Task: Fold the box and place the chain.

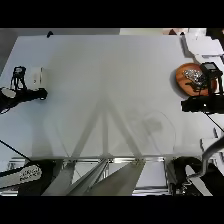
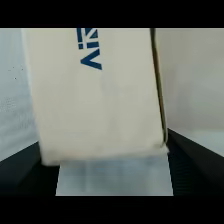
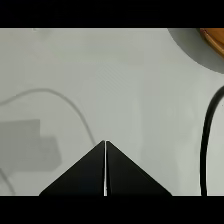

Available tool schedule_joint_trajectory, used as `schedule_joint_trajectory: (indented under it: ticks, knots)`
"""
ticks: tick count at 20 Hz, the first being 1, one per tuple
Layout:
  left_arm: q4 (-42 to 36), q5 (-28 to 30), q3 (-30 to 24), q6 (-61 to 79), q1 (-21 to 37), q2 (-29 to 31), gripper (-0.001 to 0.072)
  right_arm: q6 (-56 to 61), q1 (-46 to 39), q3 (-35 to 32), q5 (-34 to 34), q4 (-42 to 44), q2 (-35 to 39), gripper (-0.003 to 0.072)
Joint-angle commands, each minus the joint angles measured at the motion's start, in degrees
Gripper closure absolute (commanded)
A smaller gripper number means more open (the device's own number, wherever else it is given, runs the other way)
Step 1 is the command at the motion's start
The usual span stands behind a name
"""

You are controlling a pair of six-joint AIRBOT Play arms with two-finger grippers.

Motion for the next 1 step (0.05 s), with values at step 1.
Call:
schedule_joint_trajectory:
  ticks: [1]
  knots:
    - [-0.3, -5.4, 0.0, 0.0, 0.0, 4.6, 0.0013, 0.0, 0.0, 0.0, 0.0, 0.0, 0.0, 0.0673]
